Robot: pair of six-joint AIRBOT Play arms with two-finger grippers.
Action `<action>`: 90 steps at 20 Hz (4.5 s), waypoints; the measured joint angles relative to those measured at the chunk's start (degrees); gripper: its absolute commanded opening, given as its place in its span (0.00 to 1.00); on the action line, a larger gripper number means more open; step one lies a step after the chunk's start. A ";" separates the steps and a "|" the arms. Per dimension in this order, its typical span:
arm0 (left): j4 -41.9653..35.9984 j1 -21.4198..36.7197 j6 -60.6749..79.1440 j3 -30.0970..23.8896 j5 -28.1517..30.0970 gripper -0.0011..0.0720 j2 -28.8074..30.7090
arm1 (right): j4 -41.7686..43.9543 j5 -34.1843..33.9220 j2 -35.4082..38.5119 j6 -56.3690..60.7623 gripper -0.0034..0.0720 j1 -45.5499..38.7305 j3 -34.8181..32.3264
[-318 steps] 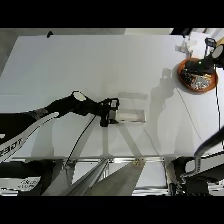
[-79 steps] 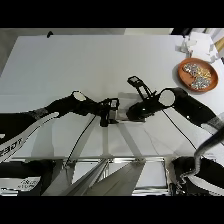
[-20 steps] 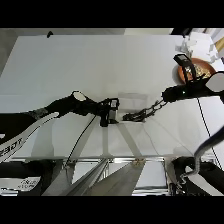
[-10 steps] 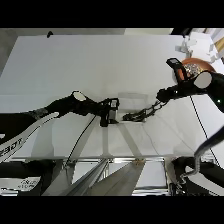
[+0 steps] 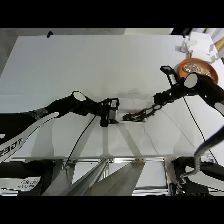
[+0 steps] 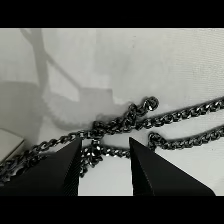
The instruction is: Fold the box and place the chain.
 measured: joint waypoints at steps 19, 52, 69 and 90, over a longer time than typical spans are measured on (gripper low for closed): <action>0.00 0.00 0.00 0.00 0.00 0.11 0.00 | -3.23 -4.39 -3.52 4.15 0.43 -0.02 -0.20; 0.00 0.00 0.00 0.00 0.00 0.11 0.00 | 1.42 6.08 12.94 -0.48 0.07 -0.02 -2.05; -0.02 0.00 0.02 0.00 0.00 0.11 0.00 | 21.31 17.40 33.31 -8.44 0.07 -0.02 -2.08; 0.00 0.00 0.02 0.00 0.00 0.11 0.00 | 18.84 -5.42 9.49 -9.25 0.28 23.74 -8.81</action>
